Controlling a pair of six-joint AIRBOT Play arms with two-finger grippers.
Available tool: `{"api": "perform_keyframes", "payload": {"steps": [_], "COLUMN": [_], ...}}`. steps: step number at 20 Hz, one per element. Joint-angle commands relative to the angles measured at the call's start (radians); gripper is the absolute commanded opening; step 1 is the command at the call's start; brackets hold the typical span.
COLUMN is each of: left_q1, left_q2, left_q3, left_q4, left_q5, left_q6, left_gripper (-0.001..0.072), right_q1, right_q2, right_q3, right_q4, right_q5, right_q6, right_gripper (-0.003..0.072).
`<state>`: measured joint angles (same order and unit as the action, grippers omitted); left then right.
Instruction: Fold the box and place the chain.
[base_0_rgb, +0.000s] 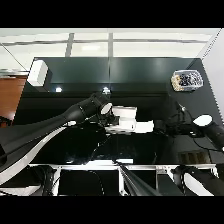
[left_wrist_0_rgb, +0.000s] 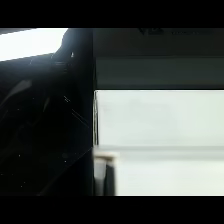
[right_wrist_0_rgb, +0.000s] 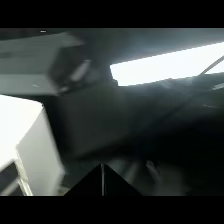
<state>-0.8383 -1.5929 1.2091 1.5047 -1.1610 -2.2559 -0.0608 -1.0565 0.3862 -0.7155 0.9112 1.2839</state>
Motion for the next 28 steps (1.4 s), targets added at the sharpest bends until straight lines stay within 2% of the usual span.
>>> {"api": "perform_keyframes", "payload": {"steps": [1,5,6,7,8,11,15,17,18,24,28], "left_q1": [0.0,0.0,0.0,0.0,0.0,0.0,0.0,0.0,0.0,0.0,0.0], "left_q2": [0.0,0.0,0.0,0.0,0.0,0.0,0.0,0.0,0.0,0.0,0.0], "left_q3": [0.0,0.0,0.0,0.0,0.0,0.0,0.0,0.0,0.0,0.0,0.0], "left_q4": [0.0,0.0,0.0,0.0,0.0,0.0,0.0,0.0,0.0,0.0,0.0], "left_q5": [-0.002,-0.003,-0.002,-0.002,-0.002,-0.002,-0.002,-0.002,-0.002,-0.001,0.0], "left_q6": [0.0,0.0,0.0,0.0,0.0,0.0,0.0,0.0,0.0,0.0,0.0], "left_gripper": [0.0028,0.0028,0.0028,0.0028,0.0028,0.0027,0.0028,0.0027,0.0028,0.0028,0.0027], "right_q1": [0.115,0.117,0.108,0.1,0.099,0.113,0.211,0.277,0.309,0.487,0.597], "right_q2": [-0.097,-0.141,-0.141,-0.141,-0.141,-0.141,-0.141,-0.141,-0.141,-0.143,-0.196], "right_q3": [0.009,0.133,0.169,0.2,0.226,0.252,0.252,0.256,0.26,0.367,0.461], "right_q4": [0.175,0.239,0.24,0.227,0.202,0.18,0.17,0.147,0.117,-0.261,-0.505], "right_q5": [-0.053,0.068,0.106,0.148,0.181,0.239,0.194,0.138,0.113,0.019,0.04], "right_q6": [-0.043,-0.137,-0.137,-0.137,-0.137,-0.125,-0.071,-0.02,0.037,0.423,0.67], "right_gripper": [0.0019,0.0037,0.0243,0.051,0.0547,0.0545,0.0542,0.0406,0.0406,0.0406,0.0407]}}
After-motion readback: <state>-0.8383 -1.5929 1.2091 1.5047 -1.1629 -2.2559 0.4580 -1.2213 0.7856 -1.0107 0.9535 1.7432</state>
